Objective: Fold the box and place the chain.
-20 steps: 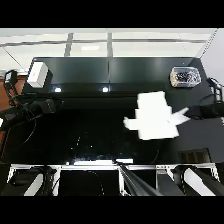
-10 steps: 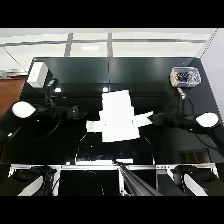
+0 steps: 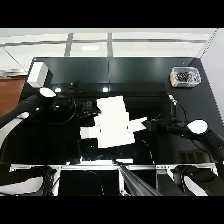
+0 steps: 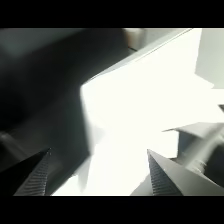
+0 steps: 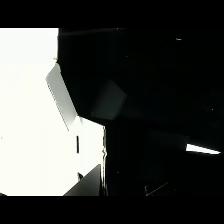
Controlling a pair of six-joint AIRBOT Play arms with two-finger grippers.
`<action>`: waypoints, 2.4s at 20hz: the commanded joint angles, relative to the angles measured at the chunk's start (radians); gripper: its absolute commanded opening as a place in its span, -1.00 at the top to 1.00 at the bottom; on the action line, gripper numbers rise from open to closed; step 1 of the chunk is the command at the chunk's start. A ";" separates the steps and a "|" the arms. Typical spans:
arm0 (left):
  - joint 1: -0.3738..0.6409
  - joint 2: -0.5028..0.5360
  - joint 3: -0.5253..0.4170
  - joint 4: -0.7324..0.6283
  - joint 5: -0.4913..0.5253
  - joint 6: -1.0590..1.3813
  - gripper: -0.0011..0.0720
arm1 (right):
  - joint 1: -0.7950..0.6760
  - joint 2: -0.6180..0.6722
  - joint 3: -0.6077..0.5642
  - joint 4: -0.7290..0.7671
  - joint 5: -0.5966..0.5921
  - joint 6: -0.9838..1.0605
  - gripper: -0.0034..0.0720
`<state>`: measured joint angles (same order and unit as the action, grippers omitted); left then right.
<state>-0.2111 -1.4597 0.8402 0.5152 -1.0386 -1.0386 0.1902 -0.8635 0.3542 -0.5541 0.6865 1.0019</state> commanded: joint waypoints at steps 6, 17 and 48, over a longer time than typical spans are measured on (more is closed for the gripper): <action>-0.063 -0.132 0.077 0.043 -0.232 0.338 -0.37 | 0.006 0.001 -0.003 0.003 -0.006 -0.003 0.87; -0.134 -0.212 0.251 0.117 -0.310 0.402 0.55 | 0.006 0.001 -0.003 0.003 0.020 -0.003 0.87; -0.237 -0.013 -0.010 0.035 0.171 1.164 0.91 | -0.076 0.000 0.201 -0.364 0.312 -0.485 -0.96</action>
<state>-0.4473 -1.4532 0.8303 0.5385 -0.8806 0.0994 0.0895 -0.8635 0.5747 -0.9157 0.9855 0.5339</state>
